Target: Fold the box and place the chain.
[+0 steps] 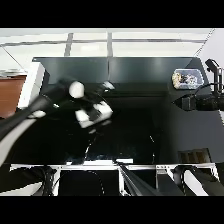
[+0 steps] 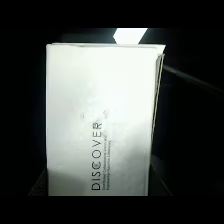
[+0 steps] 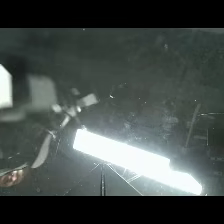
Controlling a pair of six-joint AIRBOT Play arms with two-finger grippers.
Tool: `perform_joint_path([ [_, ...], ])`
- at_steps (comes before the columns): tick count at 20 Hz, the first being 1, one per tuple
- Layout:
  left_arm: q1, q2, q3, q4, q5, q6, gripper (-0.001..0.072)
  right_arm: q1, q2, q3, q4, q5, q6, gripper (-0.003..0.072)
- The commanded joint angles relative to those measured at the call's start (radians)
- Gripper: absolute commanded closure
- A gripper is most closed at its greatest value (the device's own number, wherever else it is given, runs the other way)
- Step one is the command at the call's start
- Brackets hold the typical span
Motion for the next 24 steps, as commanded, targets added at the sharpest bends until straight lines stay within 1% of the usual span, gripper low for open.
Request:
perform_joint_path([
  [1,0.266,0.072,-0.002,0.109,-0.206,-0.253,0.0307,-0.001,0.0,0.001,0.0,0.0,0.0,0.0667],
  [3,0.442,0.094,-0.015,0.109,-0.262,-0.276,0.0307,-0.001,0.0,0.001,0.0,0.0,0.0,0.0668],
  [5,0.584,0.108,-0.029,0.109,-0.298,-0.277,0.0308,-0.001,0.0,0.001,0.0,0.0,0.0,0.0667],
  [7,0.7,0.119,-0.042,0.11,-0.315,-0.264,0.0307,-0.001,0.0,0.001,0.0,0.0,0.0,0.0667],
  [9,0.799,0.134,-0.057,0.111,-0.306,-0.232,0.0307,-0.001,0.0,0.001,0.0,0.0,0.001,0.0667],
  [12,0.928,0.146,-0.087,0.114,-0.296,-0.174,0.0307,-0.001,0.0,0.001,0.0,-0.007,0.001,0.0667],
  [14,1.003,0.164,-0.145,0.113,-0.24,-0.136,0.0307,-0.001,0.0,0.001,0.0,-0.017,0.001,0.0667],
  [16,1.07,0.183,-0.222,0.114,-0.178,-0.084,0.0307,0.0,0.0,0.001,0.001,-0.026,0.008,0.0667],
  [18,1.13,0.201,-0.284,0.109,-0.096,-0.022,0.0307,0.0,0.0,0.001,0.001,-0.03,0.018,0.0667],
  [21,1.185,0.21,-0.297,0.047,0.037,0.079,0.0307,0.0,0.0,0.001,0.002,-0.03,0.058,0.0667],
  [22,1.184,0.21,-0.296,0.015,0.076,0.136,0.0307,0.0,0.0,0.001,0.002,-0.031,0.067,0.0667],
  [24,1.18,0.21,-0.296,-0.024,0.164,0.157,0.0307,0.0,-0.001,0.001,0.001,-0.036,0.082,0.0667],
])
